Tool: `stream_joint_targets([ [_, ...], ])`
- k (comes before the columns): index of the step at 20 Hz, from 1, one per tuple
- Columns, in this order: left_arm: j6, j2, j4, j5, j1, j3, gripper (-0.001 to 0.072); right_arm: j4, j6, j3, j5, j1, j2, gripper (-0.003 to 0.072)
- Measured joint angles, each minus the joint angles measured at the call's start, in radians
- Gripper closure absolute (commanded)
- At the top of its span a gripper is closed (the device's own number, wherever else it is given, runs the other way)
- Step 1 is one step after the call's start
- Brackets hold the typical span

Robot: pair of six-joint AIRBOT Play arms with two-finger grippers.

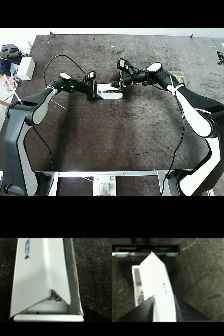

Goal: Fold the box and place the chain.

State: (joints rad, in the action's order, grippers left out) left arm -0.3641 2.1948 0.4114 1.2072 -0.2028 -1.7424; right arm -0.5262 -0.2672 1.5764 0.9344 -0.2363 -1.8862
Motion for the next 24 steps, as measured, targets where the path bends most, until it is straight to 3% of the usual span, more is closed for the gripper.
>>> stream_joint_targets([
  [24, -0.005, 0.0, 0.003, 0.012, -0.002, 0.0, 0.0302, -0.066, 0.084, -0.043, 0.083, 0.001, -0.015, 0.0513],
])
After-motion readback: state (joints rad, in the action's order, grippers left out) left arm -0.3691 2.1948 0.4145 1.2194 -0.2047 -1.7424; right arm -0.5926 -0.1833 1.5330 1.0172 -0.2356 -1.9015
